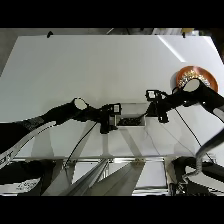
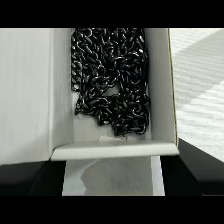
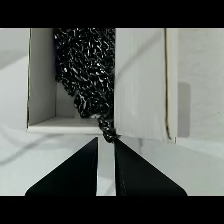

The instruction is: Fold the box and place the chain.

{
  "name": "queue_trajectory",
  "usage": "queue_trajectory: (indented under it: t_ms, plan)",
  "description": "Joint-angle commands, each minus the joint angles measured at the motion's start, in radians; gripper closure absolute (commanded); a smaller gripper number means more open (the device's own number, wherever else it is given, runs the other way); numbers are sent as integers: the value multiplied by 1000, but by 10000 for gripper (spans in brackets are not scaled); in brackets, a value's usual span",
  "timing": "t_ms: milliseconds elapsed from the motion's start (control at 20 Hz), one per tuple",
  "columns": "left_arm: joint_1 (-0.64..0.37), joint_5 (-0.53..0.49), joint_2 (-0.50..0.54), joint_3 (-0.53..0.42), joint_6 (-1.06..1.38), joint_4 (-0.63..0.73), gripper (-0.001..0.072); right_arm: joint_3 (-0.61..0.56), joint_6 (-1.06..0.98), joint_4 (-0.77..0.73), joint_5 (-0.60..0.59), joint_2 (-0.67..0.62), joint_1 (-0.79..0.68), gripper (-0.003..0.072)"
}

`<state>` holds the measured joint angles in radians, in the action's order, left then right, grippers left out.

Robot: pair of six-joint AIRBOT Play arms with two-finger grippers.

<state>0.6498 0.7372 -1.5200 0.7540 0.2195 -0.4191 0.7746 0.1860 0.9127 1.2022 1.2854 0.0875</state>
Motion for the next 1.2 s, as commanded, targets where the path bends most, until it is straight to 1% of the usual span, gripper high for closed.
queue_trajectory:
  t_ms: [0,100,150,200,450,650,700,750,800,950,1150]
  plan:
    - [0,0,0,0,0,0,454,0,6,1,2,1,9,592]
    - [0,0,1,0,0,0,454,0,5,27,10,1,9,658]
    - [0,0,0,0,0,0,454,0,2,37,17,1,9,659]
    - [0,0,1,0,0,0,454,0,-8,50,18,1,9,675]
    - [0,0,1,0,0,0,454,0,-81,112,19,-21,9,675]
    - [0,0,1,0,0,0,454,0,-106,118,24,-62,9,674]
    - [0,0,1,0,0,0,454,0,-108,114,24,-63,9,665]
    - [0,0,1,0,0,0,454,-1,-107,101,18,-63,9,588]
    - [0,0,0,0,0,0,454,-1,-107,81,9,-63,9,554]
    - [0,0,1,0,0,0,454,-1,-99,29,-14,-52,9,553]
    - [0,0,0,0,0,0,454,-1,-98,11,-15,-6,9,553]
